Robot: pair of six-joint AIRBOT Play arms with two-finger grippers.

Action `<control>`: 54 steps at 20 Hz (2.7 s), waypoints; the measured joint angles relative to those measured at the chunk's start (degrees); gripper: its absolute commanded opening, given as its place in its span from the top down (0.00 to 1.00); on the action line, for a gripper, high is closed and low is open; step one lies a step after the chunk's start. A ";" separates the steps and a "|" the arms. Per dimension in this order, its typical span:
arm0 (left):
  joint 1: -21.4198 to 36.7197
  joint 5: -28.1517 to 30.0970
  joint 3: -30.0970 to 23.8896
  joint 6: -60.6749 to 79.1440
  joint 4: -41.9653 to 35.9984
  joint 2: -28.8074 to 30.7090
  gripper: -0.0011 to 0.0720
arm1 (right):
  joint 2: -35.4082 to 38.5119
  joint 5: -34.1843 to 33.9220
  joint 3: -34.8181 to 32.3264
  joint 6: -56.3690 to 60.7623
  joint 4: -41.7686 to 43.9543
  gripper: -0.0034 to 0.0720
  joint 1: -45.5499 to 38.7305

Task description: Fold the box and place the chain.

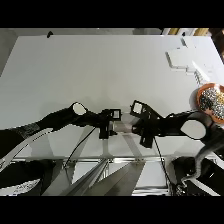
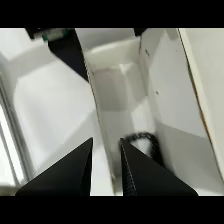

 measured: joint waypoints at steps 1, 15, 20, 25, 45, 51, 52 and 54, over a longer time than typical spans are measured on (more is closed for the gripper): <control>-0.02 0.00 0.00 0.02 0.00 0.00 0.45 | 1.42 2.23 -0.02 -3.26 -1.20 0.70 -2.29; 0.00 0.00 0.00 0.00 0.00 0.00 0.45 | 1.57 -0.55 -13.62 -40.41 4.00 0.72 -17.64; 0.00 0.00 0.00 0.02 0.02 0.00 0.45 | -1.49 -4.57 -14.47 -43.65 8.44 0.72 -17.79; -0.02 0.00 0.00 0.02 0.02 0.00 0.45 | -2.93 -6.43 -14.64 -44.35 10.36 0.72 -17.79; 0.00 0.02 0.00 0.00 0.00 0.00 0.45 | 6.93 10.69 -3.21 -20.74 -3.21 0.93 -17.84; 0.00 0.00 0.00 0.00 0.00 0.00 0.45 | 8.07 9.92 2.49 -17.49 11.39 0.93 -16.52; -0.02 0.02 0.00 0.00 0.00 0.00 0.45 | 7.87 8.50 2.80 -17.29 13.44 0.93 -15.30; 0.00 0.00 0.00 0.00 0.00 0.00 0.45 | 6.93 5.79 3.17 -17.07 15.82 0.93 -12.20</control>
